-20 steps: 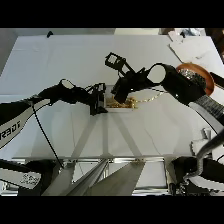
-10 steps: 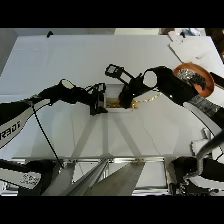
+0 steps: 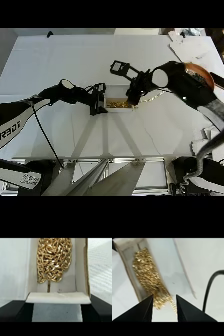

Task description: Fold the box and place the chain.

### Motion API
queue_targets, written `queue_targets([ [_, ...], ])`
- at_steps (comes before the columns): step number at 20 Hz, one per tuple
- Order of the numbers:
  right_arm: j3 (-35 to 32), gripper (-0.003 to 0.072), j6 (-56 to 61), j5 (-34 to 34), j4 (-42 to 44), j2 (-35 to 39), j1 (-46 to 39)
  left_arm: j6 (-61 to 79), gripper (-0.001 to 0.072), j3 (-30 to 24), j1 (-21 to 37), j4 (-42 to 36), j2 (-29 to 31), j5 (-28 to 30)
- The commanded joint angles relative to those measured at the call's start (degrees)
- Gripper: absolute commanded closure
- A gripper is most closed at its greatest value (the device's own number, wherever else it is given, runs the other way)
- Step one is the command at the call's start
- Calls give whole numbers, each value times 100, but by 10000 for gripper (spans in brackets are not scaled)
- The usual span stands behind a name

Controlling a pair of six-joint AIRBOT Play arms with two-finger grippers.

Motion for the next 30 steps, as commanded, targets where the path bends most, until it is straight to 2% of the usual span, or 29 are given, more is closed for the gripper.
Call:
queue_targets([
  [1,2,370,63,297,-420,393,-470,2,455,0,2,2,-2,0],
  [4,-2,369,-358,914,-420,411,-1281,0,455,0,2,2,-2,0],
  [6,-7,361,-673,944,-417,365,-1773,0,455,0,2,2,-2,0],
  [8,-7,238,-1088,962,-243,214,-2070,0,455,0,0,2,-2,0],
  [12,-7,204,-2317,1049,525,-289,-2122,2,455,0,2,2,-2,2],
  [15,-7,200,-3097,1049,734,-699,-2122,2,455,0,2,2,-2,0],
  [17,-7,148,-3510,1036,822,-946,-2122,0,455,0,0,2,-2,0],
  [24,-7,170,-3740,975,745,-1786,-2122,0,455,0,2,2,-2,0],
  [27,-7,217,-3722,715,737,-1893,-2122,0,455,0,2,2,-2,0],
  [30,-7,218,-3718,599,706,-1967,-2122,0,455,0,2,2,-2,0],
])
